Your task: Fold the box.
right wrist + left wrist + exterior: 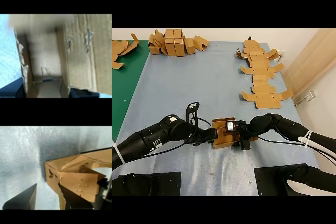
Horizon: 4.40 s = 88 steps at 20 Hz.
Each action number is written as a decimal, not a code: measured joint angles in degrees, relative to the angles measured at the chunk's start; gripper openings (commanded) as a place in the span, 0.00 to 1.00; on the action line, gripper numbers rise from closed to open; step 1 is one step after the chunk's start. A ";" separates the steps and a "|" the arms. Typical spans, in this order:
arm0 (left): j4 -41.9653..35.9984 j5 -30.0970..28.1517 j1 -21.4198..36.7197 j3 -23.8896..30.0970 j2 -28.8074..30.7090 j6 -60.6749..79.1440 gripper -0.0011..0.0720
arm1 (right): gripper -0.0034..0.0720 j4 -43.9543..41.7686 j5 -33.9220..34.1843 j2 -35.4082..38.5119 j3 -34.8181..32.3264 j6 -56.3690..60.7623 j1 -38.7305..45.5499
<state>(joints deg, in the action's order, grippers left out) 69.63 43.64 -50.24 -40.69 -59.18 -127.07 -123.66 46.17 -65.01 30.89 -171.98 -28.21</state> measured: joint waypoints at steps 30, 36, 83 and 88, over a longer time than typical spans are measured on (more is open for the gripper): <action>-2.49 2.43 -0.48 -6.58 -11.19 0.61 0.59 | 0.75 0.02 0.00 0.00 0.00 0.00 -0.02; -2.69 -1.46 -0.48 -6.67 -11.54 0.59 0.60 | 0.75 0.02 -0.02 0.00 0.00 0.00 -0.02; 19.10 18.12 -9.44 -21.64 -21.64 -15.98 0.63 | 0.75 0.02 0.00 0.00 -0.02 -0.02 0.00; 19.02 19.61 -9.40 -21.84 -19.82 -15.43 0.63 | 0.75 0.02 0.00 0.00 -0.02 -0.02 0.00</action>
<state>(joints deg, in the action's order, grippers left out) 88.64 63.24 -59.64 -62.52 -79.00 -142.50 -123.63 46.17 -65.01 30.87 -172.00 -28.21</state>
